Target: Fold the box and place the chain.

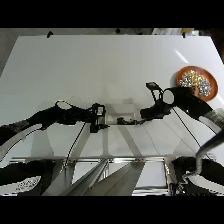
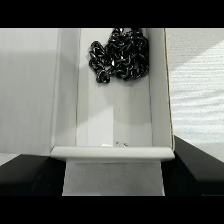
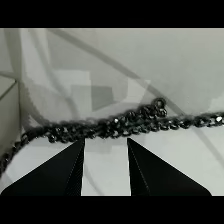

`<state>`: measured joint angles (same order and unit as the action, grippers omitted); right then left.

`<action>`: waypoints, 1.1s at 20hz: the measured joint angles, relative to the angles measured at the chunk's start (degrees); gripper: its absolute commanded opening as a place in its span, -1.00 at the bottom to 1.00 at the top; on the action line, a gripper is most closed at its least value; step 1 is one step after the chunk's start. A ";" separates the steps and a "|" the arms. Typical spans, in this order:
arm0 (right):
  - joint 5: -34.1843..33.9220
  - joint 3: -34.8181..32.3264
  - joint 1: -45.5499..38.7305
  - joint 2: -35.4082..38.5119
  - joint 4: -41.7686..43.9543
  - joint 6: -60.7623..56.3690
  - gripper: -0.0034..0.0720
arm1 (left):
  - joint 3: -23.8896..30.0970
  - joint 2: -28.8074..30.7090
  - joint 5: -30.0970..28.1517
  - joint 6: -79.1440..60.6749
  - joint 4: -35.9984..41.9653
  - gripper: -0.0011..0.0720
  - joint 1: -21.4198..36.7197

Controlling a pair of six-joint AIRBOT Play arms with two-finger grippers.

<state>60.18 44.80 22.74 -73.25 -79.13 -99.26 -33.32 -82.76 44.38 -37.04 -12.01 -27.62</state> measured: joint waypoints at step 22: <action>1.49 -0.04 0.02 -0.55 0.96 40.76 -0.12 | 0.00 -0.02 0.02 0.02 -0.02 -0.28 0.00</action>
<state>61.67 44.75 22.76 -73.80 -78.17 -58.50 -33.32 -82.78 44.40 -37.01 -12.03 -27.62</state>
